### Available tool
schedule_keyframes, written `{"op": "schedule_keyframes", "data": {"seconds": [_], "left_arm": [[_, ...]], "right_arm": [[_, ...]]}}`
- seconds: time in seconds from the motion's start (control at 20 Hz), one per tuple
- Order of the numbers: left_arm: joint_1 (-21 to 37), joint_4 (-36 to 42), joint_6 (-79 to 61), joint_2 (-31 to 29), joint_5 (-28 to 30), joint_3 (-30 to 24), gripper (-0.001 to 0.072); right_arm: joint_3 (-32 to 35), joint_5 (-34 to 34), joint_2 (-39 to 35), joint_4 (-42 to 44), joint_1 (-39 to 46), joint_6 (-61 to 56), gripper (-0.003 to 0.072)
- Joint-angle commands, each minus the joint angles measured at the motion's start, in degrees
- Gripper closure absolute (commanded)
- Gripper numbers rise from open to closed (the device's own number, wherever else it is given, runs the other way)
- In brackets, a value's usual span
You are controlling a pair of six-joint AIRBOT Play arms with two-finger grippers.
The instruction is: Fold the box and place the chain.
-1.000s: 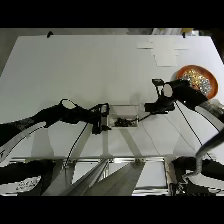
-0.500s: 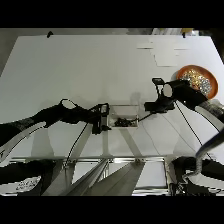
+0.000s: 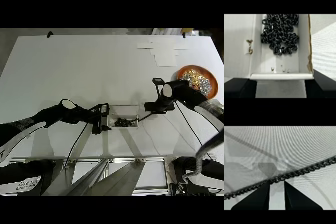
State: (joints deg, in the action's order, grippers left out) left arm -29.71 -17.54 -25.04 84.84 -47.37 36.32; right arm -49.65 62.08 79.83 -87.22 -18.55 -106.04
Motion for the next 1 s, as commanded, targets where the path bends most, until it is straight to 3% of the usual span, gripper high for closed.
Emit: {"op": "schedule_keyframes", "data": {"seconds": [0.0, 0.15, 0.35, 0.6, 0.95], "left_arm": [[0.0, 0.0, 0.0, 0.0, 0.0, 0.0, 0.0488], [0.0, 0.0, 0.0, 0.0, 0.0, 0.0, 0.0488], [0.0, 0.0, 0.0, 0.0, 0.0, 0.0, 0.0488], [0.0, 0.0, 0.0, 0.0, 0.0, 0.0, 0.0488], [0.0, 0.0, 0.0, 0.0, 0.0, 0.0, 0.0488]], "right_arm": [[0.0, 1.4, 1.0, 0.0, -0.1, 0.0, 0.0514], [0.0, 1.4, 1.0, 0.0, -0.1, 2.1, 0.0673], [0.0, 3.4, -1.8, -0.2, -0.1, 8.4, 0.0673], [0.0, 6.2, -13.4, 1.1, -0.1, 13.6, 0.0673], [0.0, 7.7, -28.6, 18.2, -0.1, 21.4, 0.0673]]}}
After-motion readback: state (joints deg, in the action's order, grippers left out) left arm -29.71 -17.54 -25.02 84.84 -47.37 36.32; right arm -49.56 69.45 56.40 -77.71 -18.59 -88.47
